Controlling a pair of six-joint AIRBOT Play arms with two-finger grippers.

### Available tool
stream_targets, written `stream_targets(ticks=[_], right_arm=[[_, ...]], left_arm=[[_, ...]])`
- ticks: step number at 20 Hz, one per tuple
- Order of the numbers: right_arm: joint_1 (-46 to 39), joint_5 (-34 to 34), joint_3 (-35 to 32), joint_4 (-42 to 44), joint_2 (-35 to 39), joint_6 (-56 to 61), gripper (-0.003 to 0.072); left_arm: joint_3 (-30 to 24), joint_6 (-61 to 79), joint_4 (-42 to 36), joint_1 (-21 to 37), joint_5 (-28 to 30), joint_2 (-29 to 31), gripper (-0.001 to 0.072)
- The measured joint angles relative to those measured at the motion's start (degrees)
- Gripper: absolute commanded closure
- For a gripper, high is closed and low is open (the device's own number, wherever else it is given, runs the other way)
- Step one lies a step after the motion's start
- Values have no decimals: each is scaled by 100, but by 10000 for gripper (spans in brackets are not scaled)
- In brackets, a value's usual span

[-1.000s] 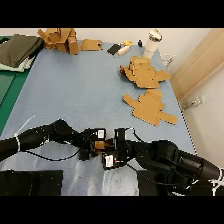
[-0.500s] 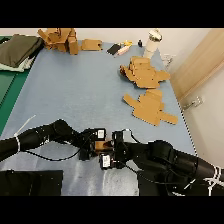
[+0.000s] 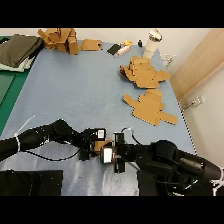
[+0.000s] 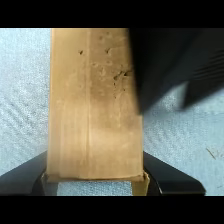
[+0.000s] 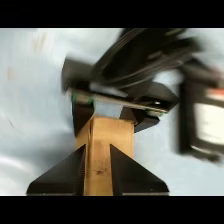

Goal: Fold the box.

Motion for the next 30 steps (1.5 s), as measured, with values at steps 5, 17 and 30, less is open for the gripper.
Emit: stream_targets(ticks=[5, 17, 30], right_arm=[[0, -411, -286, 651, 669, 4183, 687], [-179, 2225, -1467, 1285, 396, 8496, 686], [-136, 1722, -1364, 708, 151, 8662, 687]], left_arm=[[0, 0, -2, 0, -2, 0, 347], [0, -2, -2, 0, 0, 0, 347], [0, 2, -2, 0, 0, 0, 346]])
